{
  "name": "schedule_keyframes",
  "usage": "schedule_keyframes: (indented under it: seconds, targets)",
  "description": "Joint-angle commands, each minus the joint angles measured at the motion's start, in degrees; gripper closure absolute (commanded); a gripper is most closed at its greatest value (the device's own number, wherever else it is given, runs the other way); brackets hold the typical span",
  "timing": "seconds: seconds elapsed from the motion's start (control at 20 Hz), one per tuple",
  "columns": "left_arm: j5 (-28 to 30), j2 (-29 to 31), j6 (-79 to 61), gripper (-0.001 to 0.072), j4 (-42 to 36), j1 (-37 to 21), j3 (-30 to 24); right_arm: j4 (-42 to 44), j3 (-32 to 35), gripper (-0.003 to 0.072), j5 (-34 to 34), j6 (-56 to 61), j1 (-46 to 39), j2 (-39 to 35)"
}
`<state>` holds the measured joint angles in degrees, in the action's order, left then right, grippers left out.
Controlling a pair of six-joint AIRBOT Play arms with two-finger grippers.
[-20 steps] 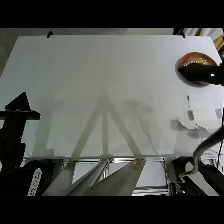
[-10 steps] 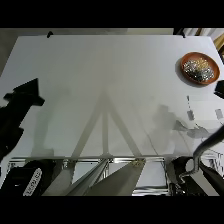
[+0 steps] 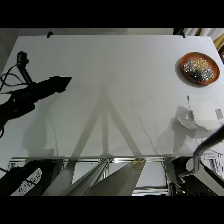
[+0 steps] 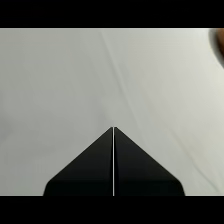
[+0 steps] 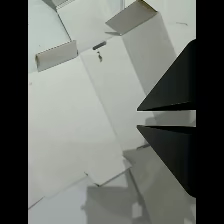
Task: Fold the box and place the chain.
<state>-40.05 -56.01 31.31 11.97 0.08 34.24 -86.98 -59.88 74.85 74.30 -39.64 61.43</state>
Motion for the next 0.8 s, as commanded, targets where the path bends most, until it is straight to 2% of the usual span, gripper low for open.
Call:
schedule_keyframes:
  seconds: [0.0,0.05,0.1,0.15,0.25,0.3,0.35,0.45,0.5,0.6,0.75]
  targets:
    - [-7.21,-2.99,8.61,0.0702,6.67,0.04,4.50,-7.98,-0.63,0.0659,-2.58,0.17,-0.39,2.82]
    - [-8.22,-2.99,9.55,0.0702,7.17,0.04,4.92,-12.22,-1.53,0.0645,-3.06,2.95,-0.81,3.72]
    - [-9.31,-3.02,10.82,0.0702,7.89,0.04,5.07,-13.94,-3.76,0.0518,-1.84,3.54,-2.10,5.60]
    - [-9.79,-3.04,11.72,0.0702,9.18,0.07,5.07,-14.08,-6.56,0.0357,-0.17,3.82,-3.85,8.04]
    - [-10.36,-3.10,14.38,0.0702,13.25,0.04,5.07,-13.42,-12.63,0.0319,2.62,3.85,-7.93,13.70]
    - [-10.62,-3.08,15.63,0.0700,15.30,0.04,5.07,-13.20,-14.86,0.0238,3.30,3.23,-9.55,16.28]
    - [-10.95,-3.10,16.52,0.0698,16.68,0.04,5.07,-13.46,-16.15,0.0204,3.93,1.68,-10.86,18.43]
    - [-12.00,-3.08,16.81,0.0695,17.33,0.04,5.07,-15.54,-17.14,0.0187,3.80,-1.42,-13.40,21.94]
    - [-12.39,-3.10,16.70,0.0660,17.31,0.04,5.07,-16.61,-17.73,0.0095,3.82,-2.21,-14.67,23.80]
    - [-12.48,-3.10,16.72,0.0457,17.31,0.04,5.07,-16.65,-19.12,0.0070,3.85,-3.34,-17.07,27.39]
    - [-12.48,-3.10,16.76,0.0438,17.25,0.04,5.07,-14.10,-20.79,0.0069,4.92,-7.26,-19.08,32.02]
